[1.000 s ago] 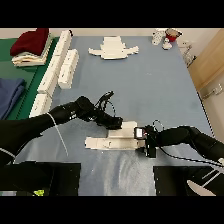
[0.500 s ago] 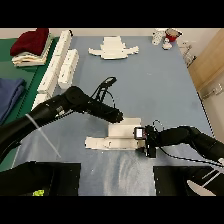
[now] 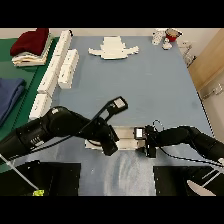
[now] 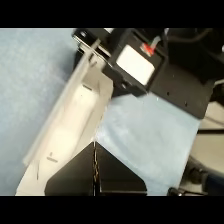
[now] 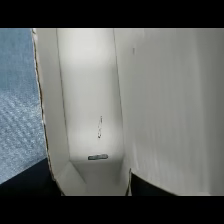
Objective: Fold the box.
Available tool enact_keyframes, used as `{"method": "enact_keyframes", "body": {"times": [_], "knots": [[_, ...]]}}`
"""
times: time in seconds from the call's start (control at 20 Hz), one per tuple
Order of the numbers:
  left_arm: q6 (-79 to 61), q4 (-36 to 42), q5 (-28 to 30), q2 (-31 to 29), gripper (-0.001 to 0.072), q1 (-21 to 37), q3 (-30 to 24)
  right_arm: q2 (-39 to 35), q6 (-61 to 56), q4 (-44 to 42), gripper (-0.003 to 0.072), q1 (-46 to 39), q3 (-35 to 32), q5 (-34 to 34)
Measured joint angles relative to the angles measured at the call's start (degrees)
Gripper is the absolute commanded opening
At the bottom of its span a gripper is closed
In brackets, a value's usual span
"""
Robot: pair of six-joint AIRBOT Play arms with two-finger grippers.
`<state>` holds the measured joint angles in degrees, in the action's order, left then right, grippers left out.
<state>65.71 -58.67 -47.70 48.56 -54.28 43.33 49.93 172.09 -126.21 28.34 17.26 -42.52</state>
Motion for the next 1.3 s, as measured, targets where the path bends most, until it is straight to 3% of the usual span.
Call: {"method": "enact_keyframes", "body": {"times": [0.25, 0.45, 0.5, 0.55, 0.6, 0.8, 1.2, 1.25, 1.3], "knots": [[0.4, -9.8, -2.0, -1.7, 0.0010, -3.0, -2.0, 0.0, 0.0, 0.0, 0.0452, 0.0, 0.0, 0.0], [-7.6, -13.8, -2.4, -4.6, 0.0015, 1.9, -5.3, 0.0, 0.0, 0.0, 0.0451, 0.0, 0.0, 0.0], [-11.2, -13.6, -2.6, -5.2, 0.0152, 3.7, -6.3, 0.0, 0.0, 0.0, 0.0452, 0.0, 0.0, 0.0], [-15.0, -12.7, -3.0, -5.6, 0.0533, 5.6, -7.4, 0.0, 0.0, 0.0, 0.0452, 0.0, 0.0, 0.0], [-18.3, -11.4, -3.2, -5.7, 0.0653, 7.4, -8.4, 0.0, 0.0, 0.0, 0.0451, 0.0, 0.0, 0.0], [-31.9, -4.1, -2.9, -4.9, 0.0652, 12.6, -12.9, 0.0, 0.0, 0.0, 0.0452, 0.0, 0.0, 0.0], [-50.8, 9.0, 4.6, 2.6, 0.0650, 14.6, -16.9, 0.0, 0.0, 0.0, 0.0452, 0.0, 0.0, 0.0], [-52.2, 10.2, 5.4, 3.4, 0.0637, 14.6, -17.0, 0.0, 0.0, 0.0, 0.0452, 0.0, 0.0, 0.0], [-53.1, 11.1, 5.9, 4.1, 0.0488, 14.6, -17.1, 0.0, 0.0, 0.0, 0.0452, 0.0, 0.0, 0.0]]}}
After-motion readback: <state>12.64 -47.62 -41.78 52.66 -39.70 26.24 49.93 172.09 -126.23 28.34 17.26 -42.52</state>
